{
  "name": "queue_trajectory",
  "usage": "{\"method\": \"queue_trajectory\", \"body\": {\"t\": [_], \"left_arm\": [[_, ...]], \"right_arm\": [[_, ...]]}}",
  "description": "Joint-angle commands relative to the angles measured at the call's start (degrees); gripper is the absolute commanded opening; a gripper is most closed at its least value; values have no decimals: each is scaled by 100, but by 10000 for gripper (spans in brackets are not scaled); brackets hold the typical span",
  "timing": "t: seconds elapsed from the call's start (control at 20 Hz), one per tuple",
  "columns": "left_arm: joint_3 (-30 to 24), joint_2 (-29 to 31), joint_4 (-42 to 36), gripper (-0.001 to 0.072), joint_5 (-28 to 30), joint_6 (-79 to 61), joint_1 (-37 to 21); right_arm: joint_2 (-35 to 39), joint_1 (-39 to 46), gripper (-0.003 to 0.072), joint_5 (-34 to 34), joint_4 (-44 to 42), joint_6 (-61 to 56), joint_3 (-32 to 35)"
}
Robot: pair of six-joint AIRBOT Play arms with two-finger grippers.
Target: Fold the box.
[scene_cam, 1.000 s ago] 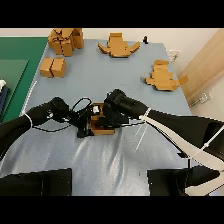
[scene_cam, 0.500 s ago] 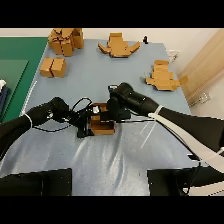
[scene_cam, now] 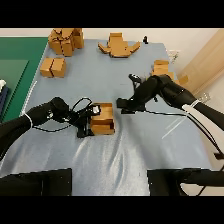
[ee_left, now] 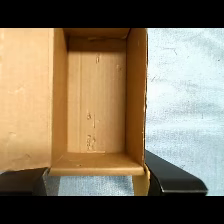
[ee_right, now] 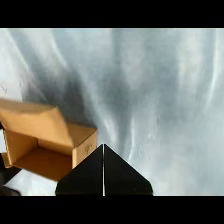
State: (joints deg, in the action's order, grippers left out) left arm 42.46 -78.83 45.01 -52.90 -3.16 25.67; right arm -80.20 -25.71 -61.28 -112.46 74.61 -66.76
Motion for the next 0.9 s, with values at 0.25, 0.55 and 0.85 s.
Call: {"method": "queue_trajectory", "body": {"t": [0.25, 0.55, 0.85], "left_arm": [[0, 2, 9, 17, -17, -2, -2], [0, 2, 11, 18, -37, -2, 0], [0, 2, 9, 18, -111, -2, 0]], "right_arm": [[-2337, 1064, 3, -962, -4621, 5110, -863], [-1624, 702, 3, -2365, -4358, 6645, -546], [-619, 627, 20, -601, -3683, 7995, 822]]}}
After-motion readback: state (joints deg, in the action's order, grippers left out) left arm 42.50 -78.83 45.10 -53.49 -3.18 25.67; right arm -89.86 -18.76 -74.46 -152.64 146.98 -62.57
